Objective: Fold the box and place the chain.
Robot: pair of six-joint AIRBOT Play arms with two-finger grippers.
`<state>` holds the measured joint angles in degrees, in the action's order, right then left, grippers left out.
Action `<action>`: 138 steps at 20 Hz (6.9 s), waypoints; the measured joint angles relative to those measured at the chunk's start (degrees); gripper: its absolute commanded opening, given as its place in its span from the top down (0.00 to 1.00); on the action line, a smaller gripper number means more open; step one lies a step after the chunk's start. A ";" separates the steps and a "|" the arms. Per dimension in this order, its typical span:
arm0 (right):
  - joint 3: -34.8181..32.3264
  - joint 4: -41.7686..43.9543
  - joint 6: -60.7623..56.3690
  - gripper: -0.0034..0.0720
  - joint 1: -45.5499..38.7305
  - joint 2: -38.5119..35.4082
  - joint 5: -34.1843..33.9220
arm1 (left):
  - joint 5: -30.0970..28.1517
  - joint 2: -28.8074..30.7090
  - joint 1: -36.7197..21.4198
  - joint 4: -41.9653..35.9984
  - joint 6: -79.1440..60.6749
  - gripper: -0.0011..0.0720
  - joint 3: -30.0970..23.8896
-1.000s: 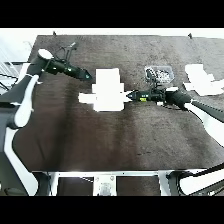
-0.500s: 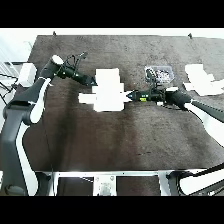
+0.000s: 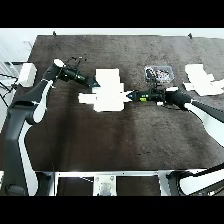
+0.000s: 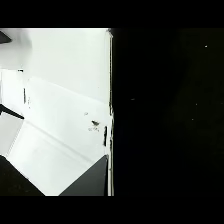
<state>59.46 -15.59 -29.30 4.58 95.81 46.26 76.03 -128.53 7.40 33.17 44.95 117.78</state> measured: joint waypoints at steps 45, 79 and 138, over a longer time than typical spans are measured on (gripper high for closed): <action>-0.42 1.20 10.38 0.60 -16.02 -1.25 12.76 | -7.78 7.74 0.07 -14.12 -65.09 0.96 -24.48; -6.29 -22.93 44.78 0.22 14.14 -9.29 -13.92 | -8.09 7.61 0.07 -14.16 -64.70 0.96 -24.50; 24.92 -15.52 45.00 0.14 0.98 16.13 20.00 | -8.00 7.58 0.07 -14.19 -64.70 0.96 -24.50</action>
<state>84.38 -31.11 15.70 5.56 111.94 66.26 68.03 -120.95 7.46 18.98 -19.75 93.27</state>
